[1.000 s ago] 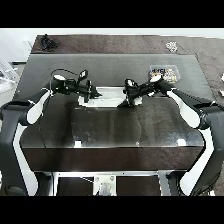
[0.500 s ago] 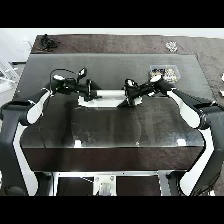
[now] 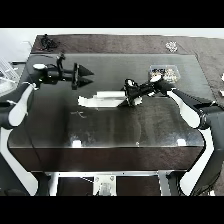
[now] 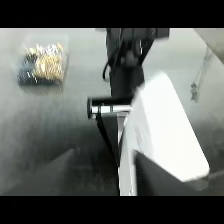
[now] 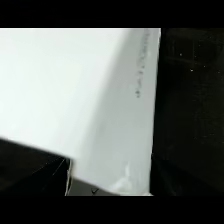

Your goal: Fold the box and place the chain.

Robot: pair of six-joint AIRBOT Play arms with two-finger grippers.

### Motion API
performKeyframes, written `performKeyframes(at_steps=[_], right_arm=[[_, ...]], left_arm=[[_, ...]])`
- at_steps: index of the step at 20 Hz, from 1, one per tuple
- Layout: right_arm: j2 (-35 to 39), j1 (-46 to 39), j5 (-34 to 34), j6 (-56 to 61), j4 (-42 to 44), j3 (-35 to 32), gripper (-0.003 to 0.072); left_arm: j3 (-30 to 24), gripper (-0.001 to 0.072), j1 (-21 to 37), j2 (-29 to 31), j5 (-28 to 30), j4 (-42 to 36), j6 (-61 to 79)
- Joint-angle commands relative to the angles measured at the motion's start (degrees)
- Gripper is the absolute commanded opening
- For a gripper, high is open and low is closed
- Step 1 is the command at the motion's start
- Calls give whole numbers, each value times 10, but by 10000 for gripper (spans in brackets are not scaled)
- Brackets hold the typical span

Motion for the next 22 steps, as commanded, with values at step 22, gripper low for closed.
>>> performKeyframes(at_steps=[22], right_arm=[[0, 0, 0, 0, 0, 0, 499]], left_arm=[[-408, 18, -150, 343, 307, 170, -55]])
